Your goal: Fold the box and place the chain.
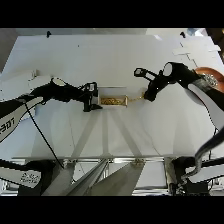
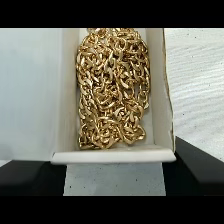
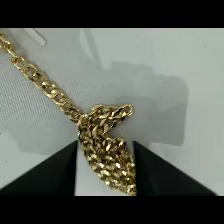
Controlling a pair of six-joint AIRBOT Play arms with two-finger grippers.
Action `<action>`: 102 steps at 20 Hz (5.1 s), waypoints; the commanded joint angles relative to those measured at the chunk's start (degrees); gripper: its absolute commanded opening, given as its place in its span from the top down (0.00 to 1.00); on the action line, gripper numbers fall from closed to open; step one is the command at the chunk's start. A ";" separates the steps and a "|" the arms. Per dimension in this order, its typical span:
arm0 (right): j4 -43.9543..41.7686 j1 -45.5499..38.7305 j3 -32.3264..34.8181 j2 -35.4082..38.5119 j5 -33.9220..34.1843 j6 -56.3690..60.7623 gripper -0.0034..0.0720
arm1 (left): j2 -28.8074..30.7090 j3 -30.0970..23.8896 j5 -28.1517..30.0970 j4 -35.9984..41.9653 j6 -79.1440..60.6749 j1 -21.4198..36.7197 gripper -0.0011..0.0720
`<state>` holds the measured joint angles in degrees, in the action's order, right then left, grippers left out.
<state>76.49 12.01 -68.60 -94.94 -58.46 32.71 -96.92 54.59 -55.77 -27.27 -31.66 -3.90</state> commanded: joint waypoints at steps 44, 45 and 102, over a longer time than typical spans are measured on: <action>-8.61 22.84 -6.19 5.62 2.12 12.61 0.65 | 0.04 0.00 -0.13 0.00 -0.02 0.00 0.69; -7.26 22.40 -6.19 6.95 -0.15 13.99 0.65 | 0.04 0.00 -0.13 0.00 -0.02 0.00 0.69; -13.75 19.23 -6.73 3.26 -4.96 -2.49 0.56 | 0.04 0.00 -0.15 0.00 -0.02 0.00 0.69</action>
<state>62.24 30.48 -75.35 -91.72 -62.15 30.17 -96.92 54.59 -55.92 -27.24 -31.77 -3.90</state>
